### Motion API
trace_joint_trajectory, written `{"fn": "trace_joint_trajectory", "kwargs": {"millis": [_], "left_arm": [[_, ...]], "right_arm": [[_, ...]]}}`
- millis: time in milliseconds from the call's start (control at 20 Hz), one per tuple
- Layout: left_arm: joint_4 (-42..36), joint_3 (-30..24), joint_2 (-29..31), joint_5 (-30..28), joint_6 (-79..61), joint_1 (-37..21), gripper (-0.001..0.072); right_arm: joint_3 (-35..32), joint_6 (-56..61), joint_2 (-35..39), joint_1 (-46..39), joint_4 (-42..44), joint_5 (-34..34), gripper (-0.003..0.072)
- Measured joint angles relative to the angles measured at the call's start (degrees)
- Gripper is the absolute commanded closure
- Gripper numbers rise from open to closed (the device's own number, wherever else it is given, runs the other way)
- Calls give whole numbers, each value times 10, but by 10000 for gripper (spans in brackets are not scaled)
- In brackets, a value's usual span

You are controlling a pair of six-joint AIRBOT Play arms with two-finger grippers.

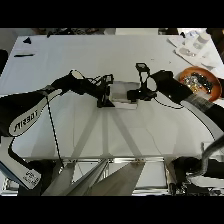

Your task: Fold the box and place the chain.

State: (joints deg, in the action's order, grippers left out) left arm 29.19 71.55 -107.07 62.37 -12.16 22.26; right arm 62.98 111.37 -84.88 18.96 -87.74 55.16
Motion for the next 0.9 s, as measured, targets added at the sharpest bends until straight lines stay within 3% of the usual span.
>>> {"fn": "trace_joint_trajectory", "kwargs": {"millis": [100,400,450,550,600,700,900], "left_arm": [[0,0,0,0,0,0,453],[0,0,0,0,-1,0,453],[0,0,0,0,0,0,453],[0,0,0,0,0,0,453],[0,0,0,0,0,0,453],[0,0,0,-1,2,0,453],[0,0,0,-1,1,0,453]], "right_arm": [[7,20,-13,7,-9,14,286],[14,87,-47,17,-34,18,296],[14,101,-50,18,-36,12,340],[15,124,-52,19,-36,-2,528],[15,133,-53,19,-39,-5,538],[15,143,-54,19,-42,-9,677],[15,151,-55,19,-41,-10,674]]}}
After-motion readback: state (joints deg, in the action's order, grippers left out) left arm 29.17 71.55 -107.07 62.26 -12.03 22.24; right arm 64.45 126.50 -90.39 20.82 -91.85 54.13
